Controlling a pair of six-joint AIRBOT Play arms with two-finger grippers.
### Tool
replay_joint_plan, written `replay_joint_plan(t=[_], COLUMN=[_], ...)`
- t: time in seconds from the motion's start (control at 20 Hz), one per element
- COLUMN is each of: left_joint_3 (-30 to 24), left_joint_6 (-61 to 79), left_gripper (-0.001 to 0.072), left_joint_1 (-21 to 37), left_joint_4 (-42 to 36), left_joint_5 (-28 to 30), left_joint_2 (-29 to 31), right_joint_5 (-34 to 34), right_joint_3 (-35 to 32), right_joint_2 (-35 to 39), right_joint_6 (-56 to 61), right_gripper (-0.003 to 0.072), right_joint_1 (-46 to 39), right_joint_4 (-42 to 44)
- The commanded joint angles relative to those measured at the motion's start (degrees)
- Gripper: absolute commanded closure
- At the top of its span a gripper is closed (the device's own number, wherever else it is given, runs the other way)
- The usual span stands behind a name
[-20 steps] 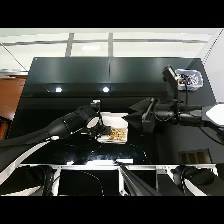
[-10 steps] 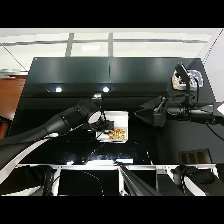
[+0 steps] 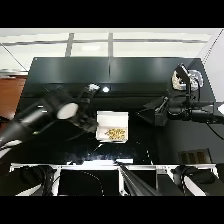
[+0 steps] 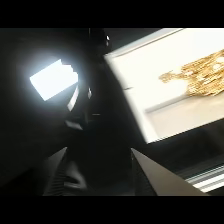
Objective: Fold the box and place the chain.
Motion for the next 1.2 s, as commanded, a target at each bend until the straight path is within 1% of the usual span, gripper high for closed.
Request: replay_joint_plan(t=[0.0,0.05,0.1,0.15,0.2,0.25,0.3,0.35,0.4,0.45,0.55,0.65,0.75,0.85,0.9,0.95,1.15], left_joint_3=[-6.9,-10.5,-14.1,-18.2,-21.7,-25.1,-27.7,-29.9,-31.7,-33.0,-34.1,-33.9,-33.5,-33.4,-33.3,-33.3,-31.1], left_joint_6=[13.7,21.0,30.5,42.5,52.3,62.2,71.3,80.0,89.7,98.8,108.0,117.2,122.4,124.7,125.2,125.5,125.2], left_gripper=[0.0246,0.0246,0.0246,0.0246,0.0246,0.0246,0.0245,0.0244,0.0186,-0.0008,-0.0005,-0.0003,-0.0002,-0.0002,-0.0003,-0.0003,-0.0003], left_joint_1=[10.0,15.4,20.7,26.1,30.3,33.5,35.3,35.9,35.6,35.2,33.0,30.2,27.8,25.6,24.7,24.4,24.3], left_joint_4=[-4.5,-13.0,-24.2,-36.6,-45.9,-52.3,-55.1,-56.1,-56.2,-56.1,-56.1,-56.0,-56.0,-56.2,-57.6,-60.1,-60.8], left_joint_5=[5.9,9.4,11.9,13.6,14.0,14.0,14.6,15.7,16.9,17.6,22.3,25.1,25.4,26.1,25.9,25.8,25.4], left_joint_2=[9.0,11.3,12.9,14.0,14.1,13.6,13.1,12.4,11.7,10.8,8.5,5.8,2.6,-0.4,-1.8,-3.2,-5.3], right_joint_5=[0.0,-0.1,-0.1,-0.2,-0.3,-0.3,-0.2,-0.2,-0.2,-0.2,0.2,0.2,0.2,0.1,0.0,0.0,0.0], right_joint_3=[0.0,0.0,0.0,0.0,0.0,0.0,0.0,0.0,0.0,0.0,0.0,0.0,0.0,0.0,0.0,0.0,0.0], right_joint_2=[0.0,0.0,0.0,0.0,0.0,0.0,0.0,0.0,0.0,0.0,0.0,0.0,0.0,0.0,0.0,0.0,0.0], right_joint_6=[0.1,0.1,0.1,0.1,0.1,0.1,0.2,0.5,0.5,0.5,0.5,0.7,0.7,0.7,0.7,0.7,0.7], right_gripper=[-0.0005,-0.0005,-0.0005,-0.0005,-0.0005,-0.0005,-0.0005,-0.0005,-0.0005,-0.0005,-0.0005,-0.0005,-0.0005,-0.0005,-0.0005,-0.0005,-0.0005], right_joint_1=[0.0,0.0,0.0,0.0,0.0,0.0,0.0,0.0,0.0,0.0,0.0,0.0,0.0,0.0,0.0,0.0,0.1], right_joint_4=[-1.8,-1.9,-2.2,-2.3,-2.3,-2.3,-2.3,-2.3,-2.3,-2.3,-2.4,-2.4,-2.4,-2.4,-2.4,-2.4,-2.3])
